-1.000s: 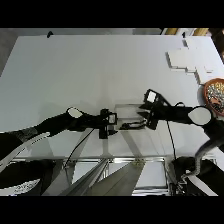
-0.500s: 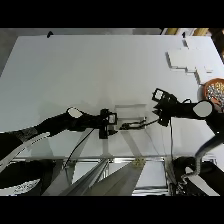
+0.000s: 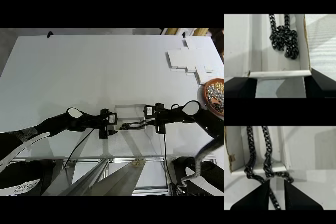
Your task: Fold the box and place the chain.
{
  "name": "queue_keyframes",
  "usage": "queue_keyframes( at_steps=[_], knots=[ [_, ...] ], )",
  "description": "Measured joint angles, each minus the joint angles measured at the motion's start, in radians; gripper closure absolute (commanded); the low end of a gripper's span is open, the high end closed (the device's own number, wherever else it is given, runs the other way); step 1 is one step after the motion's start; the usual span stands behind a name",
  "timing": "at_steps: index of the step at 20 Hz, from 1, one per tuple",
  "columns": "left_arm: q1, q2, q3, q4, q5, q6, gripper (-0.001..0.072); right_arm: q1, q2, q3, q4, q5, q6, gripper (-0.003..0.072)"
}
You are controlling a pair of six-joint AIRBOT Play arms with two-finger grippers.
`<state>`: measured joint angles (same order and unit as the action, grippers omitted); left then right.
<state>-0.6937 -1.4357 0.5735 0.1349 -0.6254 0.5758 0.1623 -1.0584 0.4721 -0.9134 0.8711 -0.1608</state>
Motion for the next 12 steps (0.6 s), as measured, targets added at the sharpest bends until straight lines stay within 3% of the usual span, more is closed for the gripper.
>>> queue_keyframes(
  at_steps=[7, 8, 10, 12],
  knots=[
    [0.000, 0.000, 0.000, 0.000, 0.000, 0.000, 0.0659, 0.002, -0.009, -0.002, 0.063, 0.029, -0.050, 0.0488],
    [0.000, 0.000, 0.000, 0.000, 0.000, 0.000, 0.0659, 0.002, -0.009, -0.002, 0.067, 0.035, -0.052, 0.0511],
    [0.000, 0.000, 0.000, 0.000, 0.000, -0.001, 0.0659, 0.002, -0.009, -0.002, 0.071, 0.048, -0.055, 0.0665],
    [0.000, 0.000, 0.000, 0.000, 0.000, -0.001, 0.0659, 0.002, -0.009, -0.002, 0.073, 0.052, -0.056, 0.0666]
  ],
)
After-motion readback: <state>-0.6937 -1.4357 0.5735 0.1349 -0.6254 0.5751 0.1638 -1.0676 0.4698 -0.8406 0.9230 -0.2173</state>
